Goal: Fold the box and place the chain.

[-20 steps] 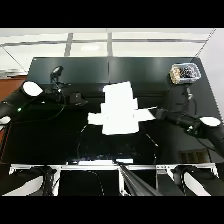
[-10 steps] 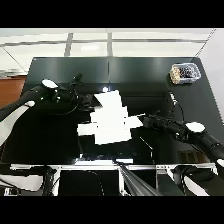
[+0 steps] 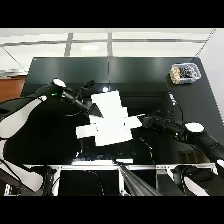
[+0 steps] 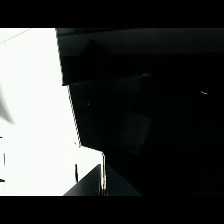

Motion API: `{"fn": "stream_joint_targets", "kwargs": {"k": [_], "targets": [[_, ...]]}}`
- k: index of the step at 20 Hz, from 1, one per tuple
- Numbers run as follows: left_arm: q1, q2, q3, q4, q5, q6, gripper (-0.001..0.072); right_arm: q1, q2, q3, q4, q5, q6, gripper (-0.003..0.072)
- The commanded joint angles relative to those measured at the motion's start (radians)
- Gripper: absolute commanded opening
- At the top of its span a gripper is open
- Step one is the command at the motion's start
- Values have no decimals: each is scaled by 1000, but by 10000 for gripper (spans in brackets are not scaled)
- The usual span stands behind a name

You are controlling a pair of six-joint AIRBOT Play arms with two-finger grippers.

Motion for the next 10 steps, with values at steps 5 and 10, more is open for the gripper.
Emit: {"fn": "stream_joint_targets", "kwargs": {"k": [5,10], "targets": [[-35,-13,85,113,-20,80,82,0,1,0,-1,0,0,20],[-25,-1,85,127,-61,71,24,-23,1,55,-159,53,-16,627]]}}
